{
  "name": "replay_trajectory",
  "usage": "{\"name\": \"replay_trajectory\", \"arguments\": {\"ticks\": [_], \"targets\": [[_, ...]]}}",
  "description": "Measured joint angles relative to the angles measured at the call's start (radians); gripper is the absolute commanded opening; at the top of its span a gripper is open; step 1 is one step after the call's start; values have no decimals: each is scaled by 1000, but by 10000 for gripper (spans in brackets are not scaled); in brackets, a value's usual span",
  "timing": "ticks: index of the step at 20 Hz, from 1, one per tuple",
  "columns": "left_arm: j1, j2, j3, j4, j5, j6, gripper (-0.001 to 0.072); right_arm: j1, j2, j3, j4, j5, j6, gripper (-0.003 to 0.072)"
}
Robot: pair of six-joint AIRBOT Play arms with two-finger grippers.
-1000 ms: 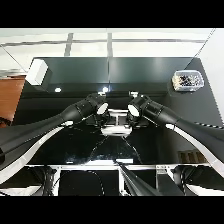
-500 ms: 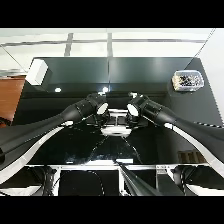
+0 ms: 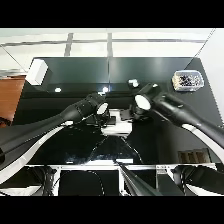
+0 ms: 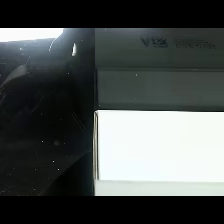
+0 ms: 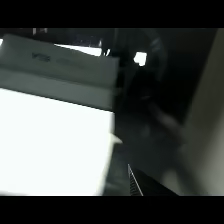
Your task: Fold the box and place the chain.
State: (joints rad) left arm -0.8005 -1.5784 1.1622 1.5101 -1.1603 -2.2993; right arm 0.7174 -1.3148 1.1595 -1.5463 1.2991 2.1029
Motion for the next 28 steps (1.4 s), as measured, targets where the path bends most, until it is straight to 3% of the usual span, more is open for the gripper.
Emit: {"name": "replay_trajectory", "arguments": {"ticks": [3, 5, 6, 9, 12, 13, 14, 17, 18, 21, 23, 24, 26, 28], "targets": [[0, 0, 0, 0, 0, 0, 28, -31, 101, -6, -271, 86, -59, 384], [0, 0, 0, 2, 1, 0, 28, -120, 134, -39, -436, 69, -73, 410], [0, 0, 0, 3, 1, 0, 28, -181, 143, -61, -479, 29, -72, 720], [0, 0, 0, 10, 2, 0, 28, -419, 129, -116, -497, -181, -64, 720], [0, 0, 0, 17, 5, 0, 28, -632, 36, -75, -399, -351, -61, 720], [0, 0, 0, 19, 5, 0, 28, -695, -15, -30, -354, -374, -62, 694], [0, 0, 0, 19, 5, 0, 28, -747, -68, 24, -312, -378, -72, 602], [0, 0, 0, 22, 5, 0, 28, -868, -253, 244, -176, -314, -149, 582], [0, 0, 0, 23, 5, 0, 28, -893, -312, 320, -140, -282, -178, 545], [0, 0, 0, 23, 4, -1, 28, -934, -451, 489, -79, -206, -242, 544], [0, 0, 0, 23, 1, -2, 28, -946, -517, 557, -46, -185, -268, 542], [0, 0, 0, 23, 1, -2, 28, -950, -540, 578, -34, -183, -276, 473], [0, 0, 0, 24, 1, -2, 28, -955, -584, 605, -11, -175, -290, 473], [0, 0, 0, 23, 0, -2, 28, -957, -613, 619, 3, -170, -297, 371]]}}
